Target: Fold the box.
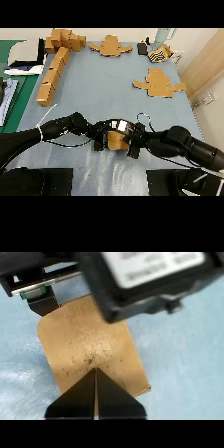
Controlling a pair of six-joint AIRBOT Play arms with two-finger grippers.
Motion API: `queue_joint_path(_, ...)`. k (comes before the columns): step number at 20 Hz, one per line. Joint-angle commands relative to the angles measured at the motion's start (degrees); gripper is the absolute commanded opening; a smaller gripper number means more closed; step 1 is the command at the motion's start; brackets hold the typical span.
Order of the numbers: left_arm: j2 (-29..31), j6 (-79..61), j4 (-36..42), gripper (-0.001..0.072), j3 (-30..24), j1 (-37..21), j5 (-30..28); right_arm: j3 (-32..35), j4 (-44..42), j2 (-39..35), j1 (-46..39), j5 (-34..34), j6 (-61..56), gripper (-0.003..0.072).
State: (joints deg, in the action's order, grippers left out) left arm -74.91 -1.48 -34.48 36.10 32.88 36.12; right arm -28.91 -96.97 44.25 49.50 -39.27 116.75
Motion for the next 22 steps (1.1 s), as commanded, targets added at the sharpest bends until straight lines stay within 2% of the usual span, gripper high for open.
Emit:
queue_joint_path(1,0.0,0.0,0.0,0.0498,0.0,0.0,0.0,3.2,9.7,-3.1,4.5,6.3,-1.6,0.0247)
queue_joint_path(2,0.0,0.0,0.0,0.0498,0.0,0.0,0.0,3.2,9.6,-3.1,4.5,6.2,-1.6,0.0328)
queue_joint_path(3,0.0,0.0,0.0,0.0498,0.0,0.0,0.0,3.2,9.6,-3.1,4.5,6.3,-1.2,0.0334)
queue_joint_path(5,0.0,0.0,0.0,0.0498,0.0,0.0,0.0,3.2,9.6,-3.2,4.5,6.3,0.1,0.0507)
queue_joint_path(6,0.0,0.0,0.0,0.0498,0.0,0.0,0.0,3.2,9.5,-3.3,4.5,6.3,0.6,0.0537)
queue_joint_path(11,0.0,0.0,0.0,0.0498,0.0,0.0,0.0,4.0,8.7,-2.8,4.6,7.0,7.0,0.0537)
queue_joint_path(17,0.0,0.0,0.0,0.0498,0.0,0.0,0.0,4.6,8.4,-2.1,7.2,6.8,6.1,0.0537)
queue_joint_path(22,0.0,0.0,0.0,0.0498,0.0,0.0,0.0,5.7,20.3,-1.1,8.1,8.6,-1.3,0.0516)
